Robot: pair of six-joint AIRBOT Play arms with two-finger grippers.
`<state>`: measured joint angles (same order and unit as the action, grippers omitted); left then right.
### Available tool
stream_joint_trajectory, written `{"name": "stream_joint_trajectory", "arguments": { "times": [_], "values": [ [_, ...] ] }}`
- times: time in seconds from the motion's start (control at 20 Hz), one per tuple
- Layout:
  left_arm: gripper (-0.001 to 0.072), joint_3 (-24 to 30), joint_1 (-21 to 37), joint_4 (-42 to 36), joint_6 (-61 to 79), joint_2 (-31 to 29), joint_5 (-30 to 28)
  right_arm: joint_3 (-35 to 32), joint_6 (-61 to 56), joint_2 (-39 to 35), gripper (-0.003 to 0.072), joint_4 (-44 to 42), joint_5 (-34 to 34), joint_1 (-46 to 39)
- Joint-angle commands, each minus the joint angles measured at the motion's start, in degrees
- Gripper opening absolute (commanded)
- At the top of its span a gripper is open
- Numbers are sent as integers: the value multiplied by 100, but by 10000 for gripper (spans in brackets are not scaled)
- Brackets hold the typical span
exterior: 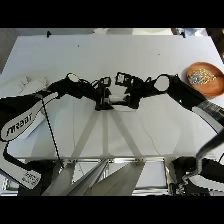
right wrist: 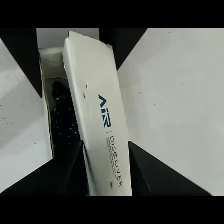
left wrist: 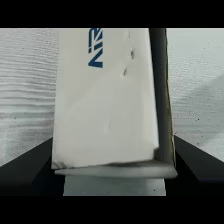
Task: Fold the box and place the chain.
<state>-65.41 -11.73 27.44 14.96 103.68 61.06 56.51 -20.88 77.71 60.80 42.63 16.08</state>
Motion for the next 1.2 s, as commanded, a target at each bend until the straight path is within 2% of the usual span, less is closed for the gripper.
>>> {"name": "stream_joint_trajectory", "arguments": {
  "times": [0.0, 0.15, 0.4, 0.5, 0.6, 0.7, 1.15],
  "values": [
    [279, 0, 2, 7, 2, -2, 2, -4, -31, 4, 292, 20, 221, 4],
    [279, 0, 2, 7, 2, -2, 2, -61, -33, 72, 277, 26, 686, 4],
    [279, 0, 2, 4, 0, -2, 2, -380, -33, 118, 279, 17, 463, 166],
    [279, 0, 2, 4, 2, -2, 2, -391, -33, 114, 362, -4, 400, 184],
    [279, 0, 2, 4, 2, -2, 2, -391, -33, 79, 371, -4, 411, 184],
    [279, 0, 2, 4, 2, -2, 2, -389, -33, -48, 440, -4, 378, 181],
    [279, 0, 2, 7, 2, -2, 2, -389, -153, -675, 443, -44, 282, 181]
  ]
}}
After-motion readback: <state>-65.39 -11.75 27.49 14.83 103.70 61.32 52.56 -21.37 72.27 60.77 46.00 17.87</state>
